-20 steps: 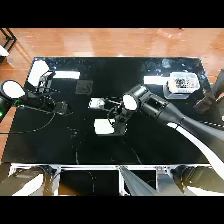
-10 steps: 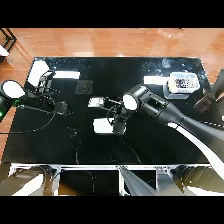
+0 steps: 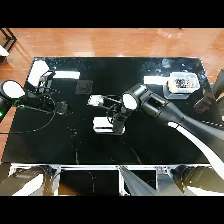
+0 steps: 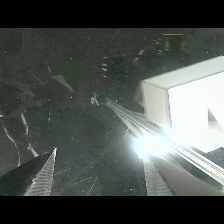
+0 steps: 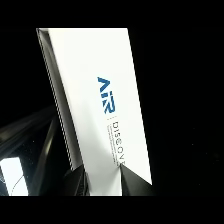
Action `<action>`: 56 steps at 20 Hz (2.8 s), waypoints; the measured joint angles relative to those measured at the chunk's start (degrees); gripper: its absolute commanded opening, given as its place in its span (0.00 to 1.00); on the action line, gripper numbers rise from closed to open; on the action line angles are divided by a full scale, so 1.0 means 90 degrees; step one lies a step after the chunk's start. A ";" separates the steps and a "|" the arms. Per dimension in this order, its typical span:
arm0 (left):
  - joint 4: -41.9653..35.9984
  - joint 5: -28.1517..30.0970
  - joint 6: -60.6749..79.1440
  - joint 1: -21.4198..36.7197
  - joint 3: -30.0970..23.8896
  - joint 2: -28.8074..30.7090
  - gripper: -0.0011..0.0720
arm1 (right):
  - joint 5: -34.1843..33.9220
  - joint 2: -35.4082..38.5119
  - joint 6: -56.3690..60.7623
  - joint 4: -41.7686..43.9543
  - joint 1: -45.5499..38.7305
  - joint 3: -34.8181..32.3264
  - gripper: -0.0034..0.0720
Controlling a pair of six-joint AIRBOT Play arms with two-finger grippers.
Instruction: Fold the box and place the chain.
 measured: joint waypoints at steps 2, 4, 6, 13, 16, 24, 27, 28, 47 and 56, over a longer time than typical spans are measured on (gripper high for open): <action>0.0000 0.0000 0.0000 0.0000 0.0000 0.0000 0.89 | 0.0002 0.0000 0.0022 0.0005 0.0000 0.0019 0.36; 0.0000 -0.0002 0.0000 0.0000 0.0000 0.0000 0.89 | -0.0002 0.0000 0.0039 0.0012 0.0000 0.0027 0.36; 0.0000 -0.0005 0.0000 0.0000 0.0000 0.0000 0.89 | -0.0002 -0.0005 0.0041 0.0015 0.0000 0.0027 0.36; 0.0000 -0.0007 -0.0002 0.0000 -0.0002 0.0000 0.89 | -0.0007 -0.0112 0.0090 0.0039 0.0000 0.0027 0.36; 0.0000 -0.0005 0.0000 0.0000 0.0000 0.0000 0.89 | -0.0007 -0.0177 0.0102 0.0049 0.0002 0.0029 0.36; 0.0000 0.0005 0.0000 0.0000 0.0000 0.0000 0.89 | -0.0012 -0.0289 0.0117 0.0068 0.0015 0.0032 0.41; 0.0000 0.0005 0.0000 0.0000 0.0000 0.0000 0.89 | -0.0017 -0.0340 0.0151 0.0068 0.0015 0.0032 0.41; 0.0000 0.0005 0.0000 0.0000 0.0000 0.0000 0.89 | -0.0017 -0.0350 0.0168 0.0070 0.0015 0.0032 0.41; -0.0342 0.0100 0.0095 -0.0007 0.0000 0.0000 0.89 | -0.1144 0.1486 0.2829 0.3028 -0.1112 -0.2424 0.07; -0.0503 0.0168 0.0214 -0.0007 -0.0002 0.0000 0.89 | -0.3436 0.1190 0.2552 0.5790 -0.1183 -0.3475 0.07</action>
